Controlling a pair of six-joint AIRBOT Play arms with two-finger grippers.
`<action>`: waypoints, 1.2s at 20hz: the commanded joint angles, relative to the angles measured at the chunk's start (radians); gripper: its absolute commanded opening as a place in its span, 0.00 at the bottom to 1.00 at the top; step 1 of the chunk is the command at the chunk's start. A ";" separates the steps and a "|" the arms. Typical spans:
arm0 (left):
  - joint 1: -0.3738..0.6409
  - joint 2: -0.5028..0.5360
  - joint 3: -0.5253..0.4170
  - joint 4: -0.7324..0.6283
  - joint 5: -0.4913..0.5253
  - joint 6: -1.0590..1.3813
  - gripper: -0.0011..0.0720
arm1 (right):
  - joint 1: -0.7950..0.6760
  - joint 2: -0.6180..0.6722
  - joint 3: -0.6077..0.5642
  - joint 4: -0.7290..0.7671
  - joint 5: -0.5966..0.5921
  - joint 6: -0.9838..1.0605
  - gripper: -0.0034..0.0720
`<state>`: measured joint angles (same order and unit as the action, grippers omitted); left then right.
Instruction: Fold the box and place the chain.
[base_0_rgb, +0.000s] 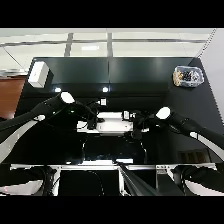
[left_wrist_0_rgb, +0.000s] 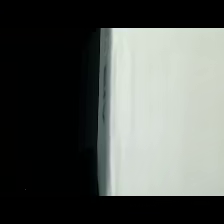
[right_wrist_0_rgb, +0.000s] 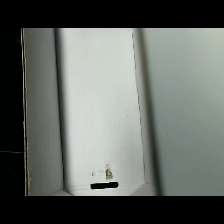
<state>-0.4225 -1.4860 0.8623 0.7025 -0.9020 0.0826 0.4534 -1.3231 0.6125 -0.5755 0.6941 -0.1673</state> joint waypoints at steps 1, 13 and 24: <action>0.000 0.001 0.001 0.000 0.001 0.000 0.05 | 0.004 -0.001 0.000 -0.013 -0.003 0.006 0.92; 0.085 0.185 0.021 0.277 -0.067 -0.399 0.98 | 0.004 0.000 -0.001 -0.018 -0.002 0.006 0.64; 0.053 0.246 -0.101 -0.200 -0.272 -0.616 0.05 | 0.004 0.000 -0.001 -0.021 0.001 0.006 0.21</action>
<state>-0.3122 -1.2430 0.7982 0.7086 -1.3167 -0.5980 0.4576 -1.3231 0.6117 -0.5961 0.6945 -0.1612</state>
